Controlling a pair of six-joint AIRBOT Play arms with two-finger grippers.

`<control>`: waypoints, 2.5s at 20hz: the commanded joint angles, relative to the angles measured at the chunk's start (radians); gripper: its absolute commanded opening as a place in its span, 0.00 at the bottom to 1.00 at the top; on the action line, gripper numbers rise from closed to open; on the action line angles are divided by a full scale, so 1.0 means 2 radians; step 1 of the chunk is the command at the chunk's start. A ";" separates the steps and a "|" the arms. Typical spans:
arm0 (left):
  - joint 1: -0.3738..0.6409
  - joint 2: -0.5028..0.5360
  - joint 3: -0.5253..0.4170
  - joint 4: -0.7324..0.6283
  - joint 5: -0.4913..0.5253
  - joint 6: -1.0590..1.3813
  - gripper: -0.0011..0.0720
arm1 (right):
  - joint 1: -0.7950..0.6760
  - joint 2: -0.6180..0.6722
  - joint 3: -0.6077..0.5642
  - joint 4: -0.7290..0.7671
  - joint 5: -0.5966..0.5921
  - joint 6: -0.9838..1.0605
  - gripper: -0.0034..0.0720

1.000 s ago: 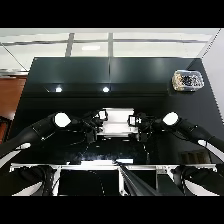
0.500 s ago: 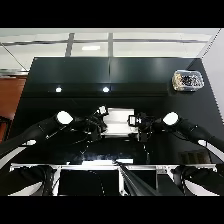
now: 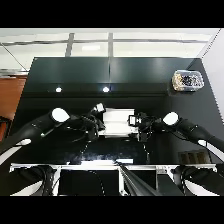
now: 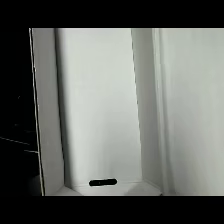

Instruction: Fold the box and place the chain.

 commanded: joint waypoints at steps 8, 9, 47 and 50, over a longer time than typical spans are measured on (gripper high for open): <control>0.266 0.104 -0.038 0.103 -0.134 -0.492 0.05 | 0.000 0.000 0.000 0.000 0.000 0.005 0.62; 0.277 0.086 -0.050 0.081 -0.152 -0.491 0.05 | 0.000 0.000 0.000 0.000 0.000 0.005 0.62; 0.014 -0.081 0.068 0.042 -0.054 -0.544 0.95 | 0.000 0.000 0.000 0.000 0.000 0.005 0.62; -0.009 -0.081 0.101 0.083 -0.072 -0.579 0.95 | 0.000 0.000 0.000 0.000 0.000 0.005 0.62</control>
